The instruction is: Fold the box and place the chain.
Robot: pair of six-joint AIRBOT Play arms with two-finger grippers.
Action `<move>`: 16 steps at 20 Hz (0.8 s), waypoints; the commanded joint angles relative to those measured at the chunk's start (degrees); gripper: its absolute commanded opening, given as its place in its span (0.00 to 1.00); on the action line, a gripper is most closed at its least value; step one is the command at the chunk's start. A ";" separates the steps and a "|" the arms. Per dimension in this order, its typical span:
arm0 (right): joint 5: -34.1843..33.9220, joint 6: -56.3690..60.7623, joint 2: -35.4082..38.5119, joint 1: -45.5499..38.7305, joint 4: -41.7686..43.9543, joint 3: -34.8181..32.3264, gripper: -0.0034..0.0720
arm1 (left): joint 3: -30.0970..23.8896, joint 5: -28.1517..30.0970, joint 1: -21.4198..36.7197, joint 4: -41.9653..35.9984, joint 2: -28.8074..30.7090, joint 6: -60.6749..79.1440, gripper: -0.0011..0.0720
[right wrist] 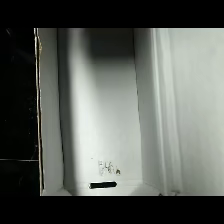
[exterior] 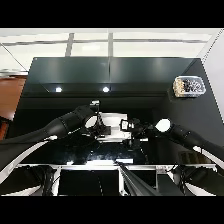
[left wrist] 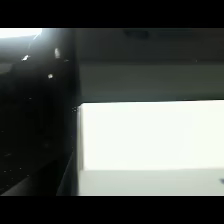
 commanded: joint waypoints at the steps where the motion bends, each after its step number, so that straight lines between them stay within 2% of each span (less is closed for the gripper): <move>1: -0.02 0.00 -0.02 0.02 0.00 0.04 0.74 | 0.04 -0.87 -0.02 0.39 0.00 -0.28 0.52; 2: -0.02 0.00 -0.02 0.02 0.00 0.04 0.74 | 0.04 -0.85 -0.02 0.42 0.00 -0.55 0.52; 4: -0.02 0.00 -0.02 0.02 0.00 0.04 0.74 | 0.04 -0.66 -0.02 0.52 0.00 -0.87 0.44; 5: 0.02 -0.02 -0.02 0.02 0.00 0.02 0.74 | 0.04 -0.61 -0.02 1.11 0.00 -0.87 0.31; 6: 0.02 0.00 -0.02 0.02 0.00 0.04 0.74 | 0.04 -0.63 -0.09 2.08 0.00 -0.83 0.14; 7: 0.02 -0.02 -0.02 0.02 -0.02 0.02 0.74 | 0.04 -0.61 -0.09 2.73 0.00 -0.81 0.05; 10: 0.02 0.00 -0.02 0.02 0.00 0.04 0.74 | 0.04 -0.90 -0.07 3.41 0.00 -0.81 0.06; 11: 0.04 0.04 0.00 0.00 0.04 0.04 0.78 | 0.04 -1.09 -0.07 3.41 0.00 -0.81 0.06; 12: 0.07 1.09 0.09 0.00 0.02 0.04 0.98 | 0.04 -1.16 0.00 3.39 0.02 -0.81 0.06; 14: 1.11 3.04 1.20 -0.04 -0.61 0.04 0.98 | 0.04 -1.92 0.04 3.41 0.09 -0.81 0.06; 16: 2.80 4.46 3.89 -0.04 -4.98 0.04 0.98 | 0.04 -3.15 0.04 3.91 0.17 -0.81 0.06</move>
